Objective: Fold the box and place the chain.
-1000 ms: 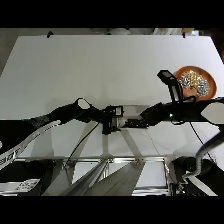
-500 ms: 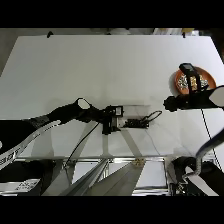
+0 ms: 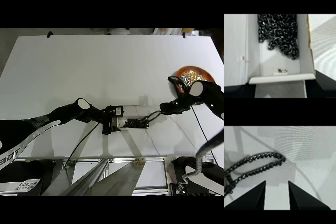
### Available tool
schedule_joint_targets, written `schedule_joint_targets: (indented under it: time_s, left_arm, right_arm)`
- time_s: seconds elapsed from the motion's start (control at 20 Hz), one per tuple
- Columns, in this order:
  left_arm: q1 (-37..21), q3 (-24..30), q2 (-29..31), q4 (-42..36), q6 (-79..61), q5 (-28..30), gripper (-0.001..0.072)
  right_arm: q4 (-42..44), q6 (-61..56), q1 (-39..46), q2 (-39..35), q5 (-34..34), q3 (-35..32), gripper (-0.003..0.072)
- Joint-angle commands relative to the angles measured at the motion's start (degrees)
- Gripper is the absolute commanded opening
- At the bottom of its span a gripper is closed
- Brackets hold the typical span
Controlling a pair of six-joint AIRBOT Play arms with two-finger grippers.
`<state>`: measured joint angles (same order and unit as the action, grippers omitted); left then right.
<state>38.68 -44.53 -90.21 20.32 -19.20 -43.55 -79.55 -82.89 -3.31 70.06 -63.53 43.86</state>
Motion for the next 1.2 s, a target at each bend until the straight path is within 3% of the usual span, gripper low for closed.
schedule_joint_targets:
  time_s: [0.0, 0.2, 0.4, 0.5, 0.75, 0.85, 0.9, 1.15]
  left_arm:
    - [0.0, 0.0, 0.0, 0.0, 0.0, 0.0, 0.0312]
    - [0.0, 0.0, 0.0, 0.0, 0.0, 0.0, 0.0312]
    - [0.0, 0.0, 0.0, 0.0, 0.0, 0.0, 0.0312]
    - [0.0, 0.0, 0.0, 0.0, 0.0, 0.0, 0.0312]
    - [0.0, 0.0, 0.0, 0.0, 0.0, 0.0, 0.0312]
    - [0.0, 0.0, 0.0, 0.0, 0.0, 0.0, 0.0312]
    - [0.0, 0.0, 0.0, 0.0, 0.0, 0.0, 0.0312]
    - [0.0, 0.0, 0.0, 0.0, 0.0, 0.0, 0.0312]
  right_arm:
    - [0.2, 0.0, 0.1, 3.0, 2.5, 0.0, 0.0273]
    - [0.6, 0.0, -0.4, 4.2, 5.5, -0.4, 0.0217]
    - [0.9, -1.0, -0.4, 4.2, 7.4, -0.5, 0.0217]
    - [0.9, -1.1, -0.4, 4.2, 7.4, -0.6, 0.0161]
    - [1.7, -1.1, -0.4, 4.8, 6.1, -1.7, 0.0152]
    - [1.8, -0.5, -0.4, 4.8, 5.9, -1.7, 0.0014]
    - [1.8, 0.1, -0.4, 4.6, 5.4, -1.7, 0.0014]
    - [2.7, 1.0, -0.5, -4.9, 2.1, -1.7, 0.0014]
